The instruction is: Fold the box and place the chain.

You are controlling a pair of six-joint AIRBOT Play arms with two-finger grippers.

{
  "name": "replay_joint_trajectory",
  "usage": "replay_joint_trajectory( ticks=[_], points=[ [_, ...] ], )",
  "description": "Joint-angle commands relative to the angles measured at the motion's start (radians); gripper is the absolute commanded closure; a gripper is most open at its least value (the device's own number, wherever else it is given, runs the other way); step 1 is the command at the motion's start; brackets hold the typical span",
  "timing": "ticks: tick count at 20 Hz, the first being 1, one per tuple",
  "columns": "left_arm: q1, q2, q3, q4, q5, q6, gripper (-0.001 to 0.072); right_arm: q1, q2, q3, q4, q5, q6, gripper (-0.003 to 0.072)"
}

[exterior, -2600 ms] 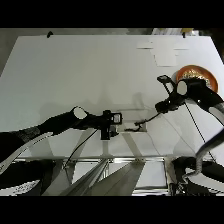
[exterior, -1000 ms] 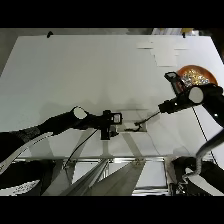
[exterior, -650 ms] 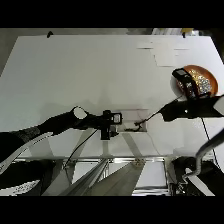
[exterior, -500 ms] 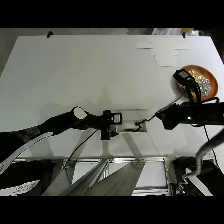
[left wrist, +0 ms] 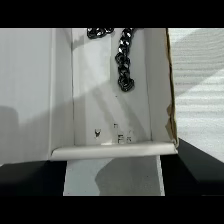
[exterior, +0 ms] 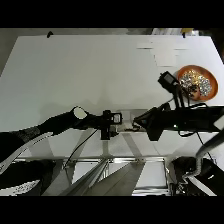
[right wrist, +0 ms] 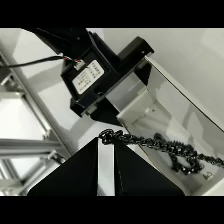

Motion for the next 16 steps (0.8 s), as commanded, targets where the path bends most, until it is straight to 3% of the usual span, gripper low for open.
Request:
replay_joint_trajectory(
  ticks=[1,10,11,12,13,16],
  points=[
    [0.000,0.001,0.000,0.000,0.000,0.000,0.0500,0.060,-0.098,-0.020,-0.060,-0.048,0.003,0.0673],
    [0.000,0.001,0.000,0.000,0.000,0.000,0.0500,0.062,-0.178,-0.143,-0.066,-0.149,0.000,0.0626],
    [0.000,0.001,0.000,0.000,0.000,0.000,0.0500,0.062,-0.173,-0.140,-0.063,-0.150,0.000,0.0608],
    [0.000,0.001,0.000,0.000,0.000,0.000,0.0500,0.060,-0.167,-0.129,-0.063,-0.143,0.000,0.0492],
    [0.000,0.001,0.000,0.000,0.000,0.000,0.0500,0.052,-0.163,-0.110,-0.063,-0.123,0.000,0.0427],
    [0.000,0.001,0.000,0.000,0.000,0.000,0.0500,-0.014,-0.159,-0.009,-0.072,-0.050,0.000,0.0433]
  ],
)
